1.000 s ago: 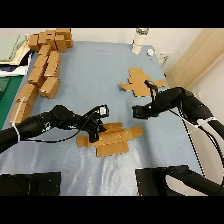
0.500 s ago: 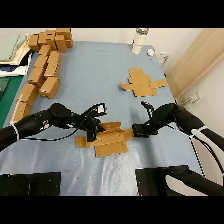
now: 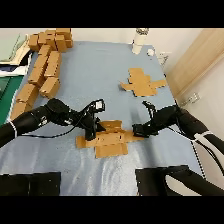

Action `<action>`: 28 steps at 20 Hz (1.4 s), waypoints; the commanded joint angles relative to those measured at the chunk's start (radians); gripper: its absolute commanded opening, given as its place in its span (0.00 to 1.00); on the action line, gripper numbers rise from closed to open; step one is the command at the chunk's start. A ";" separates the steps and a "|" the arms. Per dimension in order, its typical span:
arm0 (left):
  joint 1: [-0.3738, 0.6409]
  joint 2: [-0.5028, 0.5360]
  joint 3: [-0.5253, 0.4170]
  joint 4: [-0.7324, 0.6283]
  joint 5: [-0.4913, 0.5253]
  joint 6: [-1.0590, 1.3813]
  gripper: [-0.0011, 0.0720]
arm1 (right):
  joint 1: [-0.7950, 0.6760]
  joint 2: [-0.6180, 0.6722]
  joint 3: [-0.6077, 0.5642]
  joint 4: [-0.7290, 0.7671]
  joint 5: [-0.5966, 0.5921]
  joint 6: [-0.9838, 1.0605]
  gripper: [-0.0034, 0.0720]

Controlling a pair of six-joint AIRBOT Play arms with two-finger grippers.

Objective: Fold the box.

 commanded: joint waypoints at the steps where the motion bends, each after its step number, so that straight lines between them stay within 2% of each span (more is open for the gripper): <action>1: 0.030 -0.009 0.005 -0.020 -0.038 -0.001 0.03 | -0.001 0.062 0.006 0.037 0.003 0.000 0.05; 5: 0.029 -0.069 0.006 -0.032 -0.064 -0.001 0.03 | -0.001 0.071 0.012 0.040 0.082 0.000 0.05; 9: 0.030 -0.081 0.009 -0.036 -0.062 0.000 0.03 | -0.001 0.070 0.013 0.039 0.132 0.000 0.05; 14: 0.030 -0.081 0.050 -0.035 -0.114 -0.024 0.03 | -0.001 0.069 0.013 0.039 0.152 0.000 0.05; 28: 0.030 -0.126 0.053 0.073 -0.095 -0.105 0.03 | -0.001 0.069 0.013 0.039 0.188 0.000 0.05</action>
